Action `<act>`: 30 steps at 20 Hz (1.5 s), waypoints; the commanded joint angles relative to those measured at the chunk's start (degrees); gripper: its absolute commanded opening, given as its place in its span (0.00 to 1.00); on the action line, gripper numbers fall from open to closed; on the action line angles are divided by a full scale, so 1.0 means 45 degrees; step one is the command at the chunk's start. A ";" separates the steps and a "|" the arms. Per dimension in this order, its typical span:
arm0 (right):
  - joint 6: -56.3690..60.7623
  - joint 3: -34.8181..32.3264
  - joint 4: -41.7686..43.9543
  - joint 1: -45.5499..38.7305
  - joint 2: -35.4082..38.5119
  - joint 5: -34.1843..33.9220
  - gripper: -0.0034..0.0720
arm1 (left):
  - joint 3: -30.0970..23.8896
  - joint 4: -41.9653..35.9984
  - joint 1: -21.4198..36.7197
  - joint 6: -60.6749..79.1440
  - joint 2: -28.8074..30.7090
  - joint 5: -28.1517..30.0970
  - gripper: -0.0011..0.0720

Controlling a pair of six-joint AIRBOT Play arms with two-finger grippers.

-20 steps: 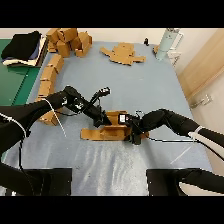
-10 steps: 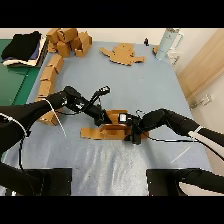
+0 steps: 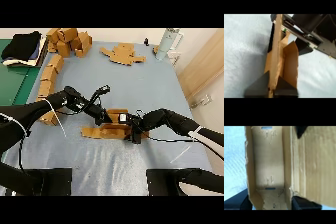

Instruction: Fold the box.

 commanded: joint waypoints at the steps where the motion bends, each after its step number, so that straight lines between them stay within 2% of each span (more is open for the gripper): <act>1: -0.0005 0.0000 0.0010 0.0010 -0.0010 -0.0010 0.74 | 0.0010 0.0194 0.0049 -0.0034 0.0015 -0.0262 0.63; 2: -0.0005 0.0000 0.0010 0.0010 -0.0010 -0.0010 0.74 | 0.0010 0.0199 0.0112 -0.0379 0.0029 -0.0316 0.67; 6: -0.0005 0.0000 0.0010 0.0010 -0.0010 -0.0015 0.74 | 0.0010 0.0976 0.0865 -0.1977 0.0481 -0.1205 0.68; 8: -0.0005 0.0000 0.0010 0.0010 -0.0010 -0.0019 0.74 | 0.0010 0.2030 0.1433 -0.3449 0.1107 -0.1462 0.89; 9: -0.0005 0.0000 0.0010 0.0010 -0.0010 -0.0039 0.74 | 0.0010 0.2565 0.1719 -0.4342 0.1467 -0.1569 0.93; 13: -0.0097 0.0000 0.0005 0.0010 -0.0010 -0.0126 0.74 | 0.0010 0.4104 0.2395 -0.6669 0.2589 -0.2467 0.89; 16: -0.0097 0.0000 0.0005 0.0019 0.0039 -0.0267 0.74 | 0.0005 0.4231 0.2380 -0.7630 0.2769 -0.3133 0.89; 23: -0.0097 0.0000 -0.0816 0.0704 0.0015 -0.0228 0.74 | 0.0005 0.4143 0.2365 -0.8257 0.2764 -0.3172 0.89; 24: -0.0097 0.0000 -0.0811 0.0704 0.0015 -0.0204 0.74 | 0.0005 0.4143 0.2361 -0.8738 0.2764 -0.3293 0.67; 25: -0.0097 0.0000 -0.0811 0.0709 0.0015 -0.0209 0.74 | -0.0019 0.4085 0.2307 -0.9190 0.2764 -0.3531 0.05; 28: -0.0097 0.0000 -0.0806 0.0714 0.0015 -0.0214 0.74 | -0.0228 0.2778 0.1389 -1.0618 0.2725 -0.3585 0.03; 30: -0.0097 0.0000 -0.0797 0.0719 0.0015 -0.0214 0.74 | -0.0107 0.2268 0.0495 -1.0977 0.2511 -0.2273 0.03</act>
